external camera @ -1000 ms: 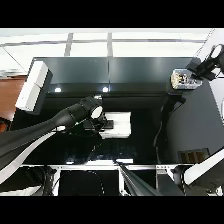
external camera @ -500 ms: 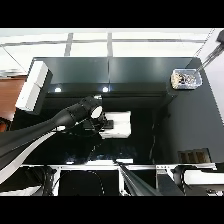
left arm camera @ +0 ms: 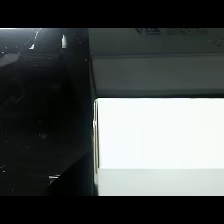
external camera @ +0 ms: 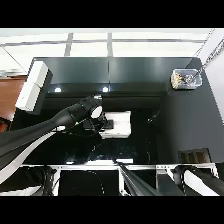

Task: Fold the box and place the chain.

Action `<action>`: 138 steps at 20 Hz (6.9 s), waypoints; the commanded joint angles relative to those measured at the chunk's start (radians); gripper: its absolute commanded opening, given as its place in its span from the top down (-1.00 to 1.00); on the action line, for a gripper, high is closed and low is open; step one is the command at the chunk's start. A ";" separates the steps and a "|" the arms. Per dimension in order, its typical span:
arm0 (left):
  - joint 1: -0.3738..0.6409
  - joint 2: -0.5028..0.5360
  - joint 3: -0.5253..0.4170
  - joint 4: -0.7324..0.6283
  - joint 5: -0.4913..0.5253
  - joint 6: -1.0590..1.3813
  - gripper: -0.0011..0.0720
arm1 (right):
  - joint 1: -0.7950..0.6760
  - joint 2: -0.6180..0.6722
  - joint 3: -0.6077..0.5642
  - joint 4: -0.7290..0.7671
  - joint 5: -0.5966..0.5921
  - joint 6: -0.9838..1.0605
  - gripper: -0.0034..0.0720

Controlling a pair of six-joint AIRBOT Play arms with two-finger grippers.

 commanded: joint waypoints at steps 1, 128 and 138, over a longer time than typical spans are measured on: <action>0.000 0.000 0.000 0.000 0.002 0.000 0.90 | 0.077 0.111 -0.006 0.040 0.072 -0.015 0.86; 0.341 0.141 -0.414 -0.883 0.381 2.576 -0.99 | 0.410 -0.034 -0.840 0.264 0.159 -0.275 0.11; 0.287 0.139 -0.411 -0.888 0.356 2.637 -0.99 | 0.410 -0.034 -0.840 0.264 0.136 -0.276 0.11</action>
